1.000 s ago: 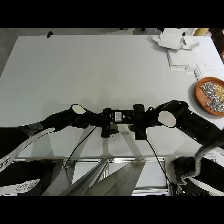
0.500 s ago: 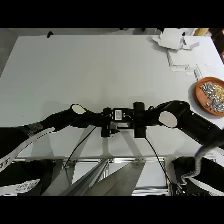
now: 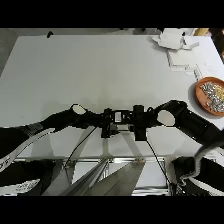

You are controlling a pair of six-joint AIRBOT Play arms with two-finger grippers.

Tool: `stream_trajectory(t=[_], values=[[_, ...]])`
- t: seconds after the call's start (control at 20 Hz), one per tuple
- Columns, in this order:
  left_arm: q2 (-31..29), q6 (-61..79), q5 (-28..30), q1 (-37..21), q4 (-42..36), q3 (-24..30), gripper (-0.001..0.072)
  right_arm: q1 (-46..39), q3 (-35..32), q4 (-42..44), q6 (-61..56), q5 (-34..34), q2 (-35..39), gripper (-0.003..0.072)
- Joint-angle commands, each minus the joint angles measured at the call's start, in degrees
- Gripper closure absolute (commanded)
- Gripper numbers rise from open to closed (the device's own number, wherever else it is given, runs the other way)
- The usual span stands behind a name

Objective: Fold the box and place the chain.

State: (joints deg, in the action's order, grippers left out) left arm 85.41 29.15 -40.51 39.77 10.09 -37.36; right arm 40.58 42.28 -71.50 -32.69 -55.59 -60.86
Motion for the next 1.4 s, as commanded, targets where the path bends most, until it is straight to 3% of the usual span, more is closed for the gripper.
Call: stream_trajectory(t=[0.0, 0.05, 0.35, 0.5, 0.6, 0.95, 1.35], values=[[0.0, -0.26, 0.63, -0.04, -0.2, 0.0, 0.0503, 0.07, -0.04, 3.04, 1.66, -3.85, -0.04, 0.0368], [0.02, -0.26, 0.63, -0.04, -0.2, 0.0, 0.0503, 0.07, -0.04, 3.41, 1.66, -3.54, -0.02, 0.0325], [0.02, -0.26, 0.61, -0.04, -0.2, 0.0, 0.0503, -1.29, -0.02, 4.15, 1.2, -3.54, 3.13, 0.0339], [0.02, -0.26, 0.63, -0.04, -0.2, 0.0, 0.0503, -6.05, -0.02, 5.4, 0.07, -4.02, 4.9, 0.0563], [0.02, -0.26, 0.63, -0.04, -0.2, 0.0, 0.0503, -8.0, -0.02, 6.45, -0.31, -5.07, 4.22, 0.065], [0.02, -0.26, 0.63, -0.04, -0.2, 0.0, 0.0503, -8.13, -0.04, 8.98, -0.26, -6.58, -1.77, 0.0651], [0.0, -0.26, 0.63, -0.04, -0.2, 0.0, 0.0503, -8.13, -0.09, 8.74, 0.15, -6.16, -2.14, 0.0667]])
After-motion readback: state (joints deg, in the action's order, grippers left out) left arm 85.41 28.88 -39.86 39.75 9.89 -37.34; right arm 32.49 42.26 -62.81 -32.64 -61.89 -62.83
